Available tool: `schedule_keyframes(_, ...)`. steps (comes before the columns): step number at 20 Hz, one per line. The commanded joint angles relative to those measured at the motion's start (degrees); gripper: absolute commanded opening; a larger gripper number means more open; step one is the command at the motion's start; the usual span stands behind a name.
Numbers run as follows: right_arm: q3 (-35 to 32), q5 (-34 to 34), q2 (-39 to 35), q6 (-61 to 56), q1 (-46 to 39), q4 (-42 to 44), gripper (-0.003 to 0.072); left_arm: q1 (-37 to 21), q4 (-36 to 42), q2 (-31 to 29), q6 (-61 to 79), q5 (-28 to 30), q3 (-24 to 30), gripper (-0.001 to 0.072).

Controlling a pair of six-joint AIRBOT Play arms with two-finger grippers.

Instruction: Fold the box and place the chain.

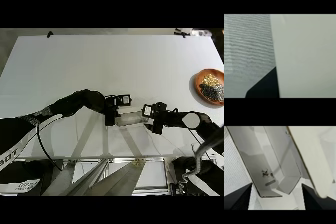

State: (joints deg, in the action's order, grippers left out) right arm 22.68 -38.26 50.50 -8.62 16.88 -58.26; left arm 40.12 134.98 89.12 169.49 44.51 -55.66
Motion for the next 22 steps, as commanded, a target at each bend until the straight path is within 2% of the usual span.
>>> schedule_keyframes(1,0.1,0.2,0.0,4.7,-0.1,1.3,0.0689,0.0,0.0,0.0,0.0,0.0,0.0,0.0013)
schedule_keyframes(7,0.0,1.2,0.1,4.7,-0.1,1.4,0.0693,0.0,0.0,0.0,0.0,0.0,0.0,0.0013)
schedule_keyframes(11,0.0,1.0,0.3,8.7,-0.1,6.6,0.0692,0.0,0.0,0.0,0.0,0.0,0.0,0.0013)
schedule_keyframes(14,0.0,0.2,1.7,13.8,-0.1,8.6,0.0692,0.0,0.0,0.0,0.0,0.0,0.0,0.0013)
schedule_keyframes(22,0.0,-1.7,7.2,14.7,-0.1,8.6,0.0690,0.0,0.0,0.0,0.0,0.0,0.0,0.0013)
